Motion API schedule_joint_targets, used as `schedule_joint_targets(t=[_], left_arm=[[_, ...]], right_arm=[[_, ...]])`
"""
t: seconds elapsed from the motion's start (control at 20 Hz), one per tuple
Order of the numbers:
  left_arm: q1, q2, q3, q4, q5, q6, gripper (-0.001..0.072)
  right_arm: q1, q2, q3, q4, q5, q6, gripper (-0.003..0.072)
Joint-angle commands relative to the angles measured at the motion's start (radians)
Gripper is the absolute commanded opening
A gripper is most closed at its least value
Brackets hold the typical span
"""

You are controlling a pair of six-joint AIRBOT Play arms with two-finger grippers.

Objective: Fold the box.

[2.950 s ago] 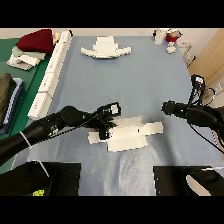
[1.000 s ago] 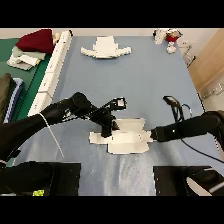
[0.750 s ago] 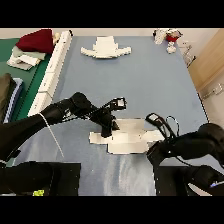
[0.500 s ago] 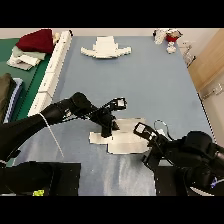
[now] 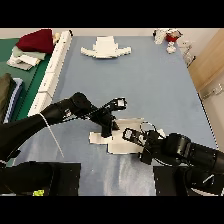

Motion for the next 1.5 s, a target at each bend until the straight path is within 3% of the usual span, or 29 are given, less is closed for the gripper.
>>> schedule_joint_targets(t=[0.0, 0.15, 0.85, 1.3, 1.45], left_arm=[[0.000, 0.000, 0.001, 0.000, 0.001, 0.000, 0.0012], [0.000, 0.000, 0.001, 0.000, 0.001, 0.000, 0.0012], [0.000, 0.000, 0.001, 0.000, 0.001, 0.000, 0.0012], [0.000, 0.000, 0.001, 0.000, 0.001, 0.000, 0.0012], [0.000, 0.000, 0.001, 0.000, 0.001, 0.000, 0.0012]], right_arm=[[0.002, 0.016, 0.030, -0.071, -0.019, 0.094, 0.0720], [0.002, 0.059, 0.047, -0.125, -0.058, 0.185, 0.0720], [-0.035, 0.087, 0.048, -0.183, -0.055, 0.163, 0.0720], [-0.236, 0.089, 0.048, 0.095, 0.057, -0.306, 0.0720], [-0.364, 0.087, 0.048, 0.301, 0.096, -0.644, 0.0720]])
